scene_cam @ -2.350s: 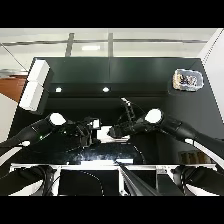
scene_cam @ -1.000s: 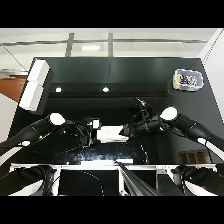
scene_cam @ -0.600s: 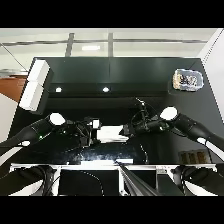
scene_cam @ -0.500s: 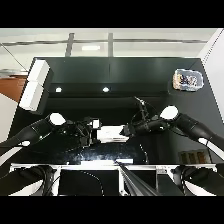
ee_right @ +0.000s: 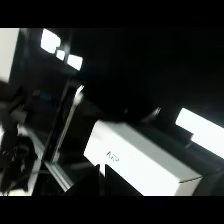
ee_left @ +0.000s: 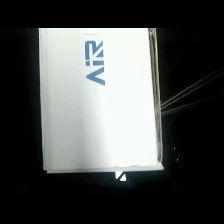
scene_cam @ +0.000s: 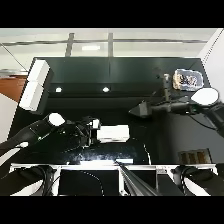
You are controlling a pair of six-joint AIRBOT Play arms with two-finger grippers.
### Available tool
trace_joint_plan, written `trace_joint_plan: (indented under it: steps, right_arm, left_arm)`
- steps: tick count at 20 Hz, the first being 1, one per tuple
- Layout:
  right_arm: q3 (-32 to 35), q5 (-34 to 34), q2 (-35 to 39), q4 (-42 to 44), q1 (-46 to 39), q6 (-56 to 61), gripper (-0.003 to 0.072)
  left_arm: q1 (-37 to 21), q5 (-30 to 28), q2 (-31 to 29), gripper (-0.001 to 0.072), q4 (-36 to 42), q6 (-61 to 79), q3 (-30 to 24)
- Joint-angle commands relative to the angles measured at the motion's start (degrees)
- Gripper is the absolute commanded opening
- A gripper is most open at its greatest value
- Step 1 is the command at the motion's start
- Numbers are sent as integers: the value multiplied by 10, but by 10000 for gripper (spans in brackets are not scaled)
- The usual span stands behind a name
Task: Fold the box and place the chain.
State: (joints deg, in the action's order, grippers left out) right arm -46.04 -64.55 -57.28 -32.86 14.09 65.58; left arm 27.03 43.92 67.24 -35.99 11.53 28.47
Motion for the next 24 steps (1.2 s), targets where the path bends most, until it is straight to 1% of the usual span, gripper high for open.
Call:
trace_joint_plan:
  steps: [1,3,5,7,8,9,11,12,15,18,20,24]
  right_arm:
    - [-7,-24,11,-17,-58,0,48]
    - [-7,-25,11,-28,-73,-3,48]
    - [-7,-22,11,-50,-81,-3,48]
    - [-7,-12,10,-69,-82,-3,48]
    - [-7,-7,10,-68,-82,-3,48]
    - [-7,-1,10,-68,-82,-3,48]
    - [-7,6,10,-68,-82,-3,48]
    - [-7,7,10,-68,-82,-3,48]
    - [-7,7,10,-68,-82,-3,48]
    - [-7,7,10,-69,-82,-3,48]
    - [-7,7,10,-69,-83,-3,48]
    - [-7,12,10,-68,-84,-2,48]
  left_arm:
    - [-1,2,-47,716,-54,-73,0]
    - [-3,23,-95,716,-116,-169,0]
    - [-10,66,-138,716,-158,-234,1]
    - [-10,105,-163,710,-166,-275,13]
    - [-8,121,-165,710,-158,-277,24]
    - [-5,121,-164,710,-152,-280,33]
    - [9,102,-150,709,-140,-282,52]
    - [19,95,-133,709,-142,-293,66]
    - [58,77,-63,709,-141,-308,111]
    - [105,33,-9,710,-141,-308,147]
    - [123,5,10,710,-141,-308,151]
    - [126,16,31,709,-140,-309,151]
